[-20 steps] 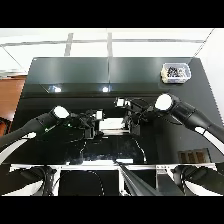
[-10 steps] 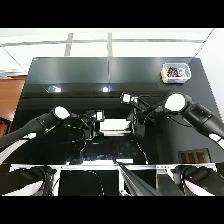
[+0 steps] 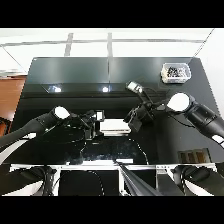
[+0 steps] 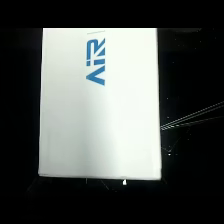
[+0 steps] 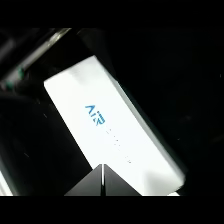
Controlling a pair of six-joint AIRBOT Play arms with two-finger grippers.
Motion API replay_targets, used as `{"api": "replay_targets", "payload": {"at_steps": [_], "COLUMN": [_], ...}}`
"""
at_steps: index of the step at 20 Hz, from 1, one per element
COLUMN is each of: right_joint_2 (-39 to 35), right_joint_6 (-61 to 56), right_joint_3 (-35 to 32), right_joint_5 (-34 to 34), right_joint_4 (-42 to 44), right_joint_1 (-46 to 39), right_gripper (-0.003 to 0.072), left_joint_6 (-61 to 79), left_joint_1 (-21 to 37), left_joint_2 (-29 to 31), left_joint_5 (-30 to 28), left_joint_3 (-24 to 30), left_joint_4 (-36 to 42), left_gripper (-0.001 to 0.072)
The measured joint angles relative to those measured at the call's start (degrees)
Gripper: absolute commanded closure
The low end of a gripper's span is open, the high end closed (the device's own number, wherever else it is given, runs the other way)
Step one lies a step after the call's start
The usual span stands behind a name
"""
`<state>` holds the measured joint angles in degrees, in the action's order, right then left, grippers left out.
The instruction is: Fold the box and place the chain.
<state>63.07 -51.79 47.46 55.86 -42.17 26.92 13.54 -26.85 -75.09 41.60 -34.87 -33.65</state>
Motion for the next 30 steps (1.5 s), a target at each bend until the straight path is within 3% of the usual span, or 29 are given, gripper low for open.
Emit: {"api": "replay_targets", "payload": {"at_steps": [4,9,13,20,25,26,27,28,30], "right_joint_2": [2.8,9.7,14.4,16.4,12.1,10.1,7.8,5.4,0.6], "right_joint_6": [-9.9,-13.3,-14.1,-13.5,-10.8,-10.5,-10.2,-10.1,-10.6], "right_joint_3": [-1.4,-1.9,-2.0,-1.8,0.7,1.0,1.2,1.4,1.7], "right_joint_5": [-0.1,-0.5,-0.8,-1.2,5.9,8.0,9.9,11.4,15.1], "right_joint_4": [9.2,13.2,13.5,11.4,9.3,9.4,8.9,8.6,5.6], "right_joint_1": [-0.2,-0.2,-0.2,-0.5,-5.7,-7.8,-10.2,-12.8,-18.4], "right_gripper": [0.0678,0.0677,0.0677,0.0677,0.0672,0.0672,0.0672,0.0672,0.0672], "left_joint_6": [0.0,-0.1,-0.1,-0.2,0.0,0.0,0.0,-0.3,-2.7], "left_joint_1": [0.0,0.0,0.0,0.0,0.0,0.0,0.0,0.0,0.0], "left_joint_2": [0.0,0.0,0.0,0.0,0.0,0.1,0.2,0.5,1.7], "left_joint_5": [0.0,0.0,0.0,0.0,-0.1,-0.1,0.0,0.1,0.8], "left_joint_3": [0.0,0.0,0.0,0.0,0.0,0.0,-0.1,-0.2,-0.8], "left_joint_4": [0.0,0.0,0.0,0.0,0.1,0.0,-0.2,-0.4,-1.2], "left_gripper": [0.0247,0.0247,0.0247,0.0247,0.0244,0.0232,0.0067,-0.0007,-0.0008]}}
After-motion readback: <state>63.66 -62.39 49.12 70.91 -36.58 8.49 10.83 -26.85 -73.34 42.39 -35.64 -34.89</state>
